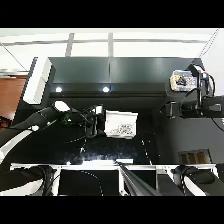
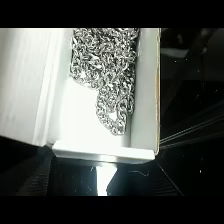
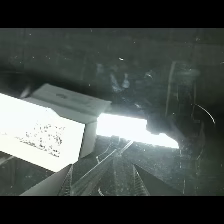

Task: Fold the box and place the chain.

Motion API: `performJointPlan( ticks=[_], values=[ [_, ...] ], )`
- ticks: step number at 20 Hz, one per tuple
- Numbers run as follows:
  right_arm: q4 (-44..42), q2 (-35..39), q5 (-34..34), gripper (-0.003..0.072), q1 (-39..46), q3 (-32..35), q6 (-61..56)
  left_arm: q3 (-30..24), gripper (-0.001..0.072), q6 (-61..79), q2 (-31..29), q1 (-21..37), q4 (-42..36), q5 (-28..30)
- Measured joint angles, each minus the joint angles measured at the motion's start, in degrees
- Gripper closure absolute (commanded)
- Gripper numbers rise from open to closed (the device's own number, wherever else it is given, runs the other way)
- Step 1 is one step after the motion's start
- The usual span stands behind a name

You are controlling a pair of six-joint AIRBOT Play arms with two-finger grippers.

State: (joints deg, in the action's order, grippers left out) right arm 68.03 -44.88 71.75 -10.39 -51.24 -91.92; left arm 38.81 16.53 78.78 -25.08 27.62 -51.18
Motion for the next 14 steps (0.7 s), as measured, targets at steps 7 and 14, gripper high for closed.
performJointPlan(
  ticks=[7, 14],
  values=[
    [0.0, -0.3, -0.4, 0.0229, -0.2, 0.7, 1.7, 0.2, 0.0250, 0.5, 0.1, -1.4, 1.1, 0.1],
    [-0.2, -6.7, -16.8, -0.0034, -6.3, 2.1, 10.7, 0.2, 0.0250, 0.5, 0.1, -1.5, 1.3, 0.1]
  ],
)
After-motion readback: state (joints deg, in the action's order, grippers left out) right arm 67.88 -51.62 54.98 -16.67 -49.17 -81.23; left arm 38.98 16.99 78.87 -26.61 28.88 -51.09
